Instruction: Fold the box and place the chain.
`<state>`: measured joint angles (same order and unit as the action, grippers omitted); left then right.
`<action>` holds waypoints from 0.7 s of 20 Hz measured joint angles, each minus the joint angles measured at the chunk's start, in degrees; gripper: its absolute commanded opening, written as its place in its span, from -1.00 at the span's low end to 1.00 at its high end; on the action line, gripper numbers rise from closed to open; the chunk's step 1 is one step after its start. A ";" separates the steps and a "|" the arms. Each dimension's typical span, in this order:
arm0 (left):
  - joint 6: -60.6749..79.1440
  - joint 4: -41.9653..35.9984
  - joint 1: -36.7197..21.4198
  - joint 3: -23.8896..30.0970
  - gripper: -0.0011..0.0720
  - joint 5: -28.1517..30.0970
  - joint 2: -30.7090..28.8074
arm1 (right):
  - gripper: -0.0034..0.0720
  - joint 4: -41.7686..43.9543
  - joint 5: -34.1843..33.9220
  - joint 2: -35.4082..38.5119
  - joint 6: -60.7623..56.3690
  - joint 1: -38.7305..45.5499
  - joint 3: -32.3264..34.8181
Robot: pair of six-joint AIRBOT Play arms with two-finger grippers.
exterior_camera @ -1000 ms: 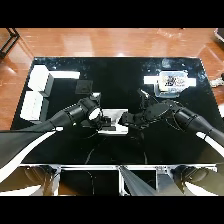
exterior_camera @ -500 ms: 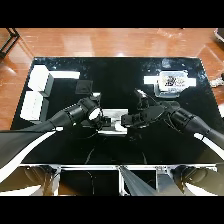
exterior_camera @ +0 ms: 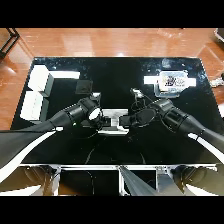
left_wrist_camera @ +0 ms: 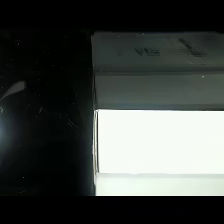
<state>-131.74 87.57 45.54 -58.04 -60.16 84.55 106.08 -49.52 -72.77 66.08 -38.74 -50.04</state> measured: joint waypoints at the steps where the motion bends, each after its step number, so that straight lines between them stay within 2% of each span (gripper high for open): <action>1: 0.00 0.00 0.02 0.00 -0.92 0.00 0.00 | 0.05 -1.11 -0.70 -0.68 -0.92 -0.50 -0.81; 9: 0.00 0.00 0.00 0.00 -0.92 0.02 0.00 | 0.02 -7.21 -6.67 -6.54 -7.56 -3.63 -6.99; 10: 0.00 0.00 0.02 0.00 -0.92 0.02 0.00 | -0.12 -7.91 -7.56 -7.10 -8.22 -3.98 -7.56; 14: 0.00 -0.07 0.02 0.02 -0.92 0.04 0.00 | -0.12 -9.79 -9.77 -8.55 -10.47 -4.70 -9.09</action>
<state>-131.74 87.50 45.56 -58.02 -60.12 84.55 96.29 -59.29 -81.32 55.61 -43.44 -59.13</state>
